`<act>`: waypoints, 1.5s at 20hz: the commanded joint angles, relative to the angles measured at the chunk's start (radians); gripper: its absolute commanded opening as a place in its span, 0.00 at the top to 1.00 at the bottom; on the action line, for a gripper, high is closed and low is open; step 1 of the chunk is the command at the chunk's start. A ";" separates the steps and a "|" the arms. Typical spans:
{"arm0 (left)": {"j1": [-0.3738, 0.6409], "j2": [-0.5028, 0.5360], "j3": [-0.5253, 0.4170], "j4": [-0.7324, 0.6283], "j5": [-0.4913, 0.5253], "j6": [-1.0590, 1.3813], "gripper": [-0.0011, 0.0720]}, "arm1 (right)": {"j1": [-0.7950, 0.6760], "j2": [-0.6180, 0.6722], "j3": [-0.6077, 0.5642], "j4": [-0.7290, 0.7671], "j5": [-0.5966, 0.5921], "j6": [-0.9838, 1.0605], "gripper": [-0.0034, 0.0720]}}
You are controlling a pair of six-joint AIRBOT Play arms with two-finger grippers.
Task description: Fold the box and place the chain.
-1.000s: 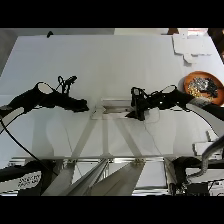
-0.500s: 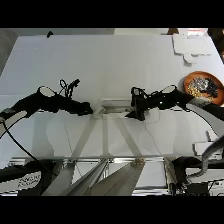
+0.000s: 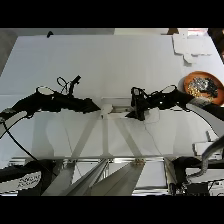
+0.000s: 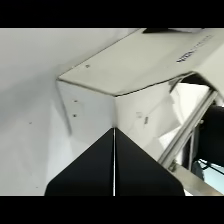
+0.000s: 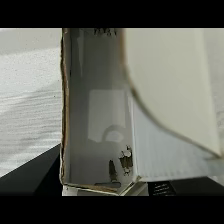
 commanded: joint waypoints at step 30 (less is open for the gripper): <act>-0.035 0.087 -0.002 0.162 0.047 0.063 0.59 | 0.000 0.001 0.000 0.000 0.000 0.000 0.43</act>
